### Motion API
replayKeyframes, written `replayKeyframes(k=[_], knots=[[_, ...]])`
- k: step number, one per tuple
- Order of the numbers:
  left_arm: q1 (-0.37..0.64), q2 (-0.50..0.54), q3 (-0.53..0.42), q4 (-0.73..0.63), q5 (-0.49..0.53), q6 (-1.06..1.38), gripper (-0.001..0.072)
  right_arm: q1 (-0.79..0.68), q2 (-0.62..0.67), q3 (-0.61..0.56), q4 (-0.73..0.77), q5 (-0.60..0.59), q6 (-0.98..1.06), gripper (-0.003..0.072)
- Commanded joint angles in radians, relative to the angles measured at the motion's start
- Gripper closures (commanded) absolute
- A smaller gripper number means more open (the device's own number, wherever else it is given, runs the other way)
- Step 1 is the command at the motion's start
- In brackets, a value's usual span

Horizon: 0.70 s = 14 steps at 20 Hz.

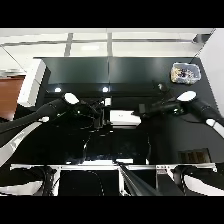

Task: Fold the box and place the chain.

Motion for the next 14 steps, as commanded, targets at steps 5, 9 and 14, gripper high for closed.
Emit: replayKeyframes(k=[5, 9, 14], knots=[[0.008, 0.074, 0.035, 0.108, 0.01, -0.206, -0.0002, -0.287, 0.294, 0.094, -0.368, 0.233, 0.133, 0.0668], [0.031, 0.09, 0.11, 0.18, -0.072, -0.417, -0.0001, -0.428, 0.377, 0.094, -0.438, 0.235, 0.16, 0.0668], [-0.071, 0.041, 0.276, 0.18, -0.08, -0.411, 0.0007, -0.436, 0.377, 0.064, -0.427, 0.19, 0.156, 0.0668]])
